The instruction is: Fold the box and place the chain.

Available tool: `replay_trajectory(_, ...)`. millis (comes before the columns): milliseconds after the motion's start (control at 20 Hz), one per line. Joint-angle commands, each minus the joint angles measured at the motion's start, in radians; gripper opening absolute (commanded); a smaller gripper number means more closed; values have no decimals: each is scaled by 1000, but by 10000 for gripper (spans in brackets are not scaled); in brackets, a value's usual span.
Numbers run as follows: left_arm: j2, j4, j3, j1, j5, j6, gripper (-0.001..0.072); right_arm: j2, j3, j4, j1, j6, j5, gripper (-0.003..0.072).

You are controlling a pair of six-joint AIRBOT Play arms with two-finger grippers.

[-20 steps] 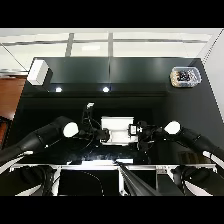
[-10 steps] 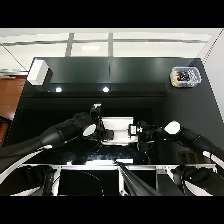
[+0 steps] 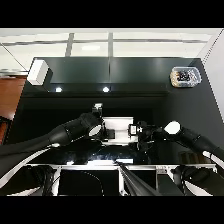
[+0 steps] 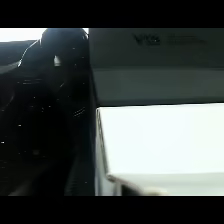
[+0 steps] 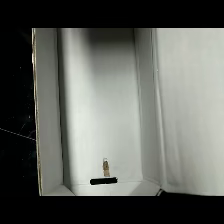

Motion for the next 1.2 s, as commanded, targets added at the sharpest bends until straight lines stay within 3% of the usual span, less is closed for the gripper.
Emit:
replay_trajectory(0,-10,-10,8,-2,5,-8,263,0,0,0,1,0,0,529)
replay_trajectory(450,-12,10,33,-2,-24,-8,257,0,0,0,1,0,0,529)
replay_trajectory(650,-19,9,33,-6,-19,-8,25,0,0,0,1,0,0,529)
replay_trajectory(850,-19,9,34,-10,-18,-7,26,0,0,0,1,0,0,529)
replay_trajectory(900,-19,8,34,-9,-19,-7,31,0,0,0,1,0,0,529)
replay_trajectory(1000,-19,6,34,-9,-29,-7,262,0,0,0,1,0,0,529)
replay_trajectory(1050,-19,6,34,-9,-46,-7,296,0,0,0,1,0,0,529)
replay_trajectory(1150,-19,9,34,-9,-63,-3,296,0,0,0,1,0,0,529)
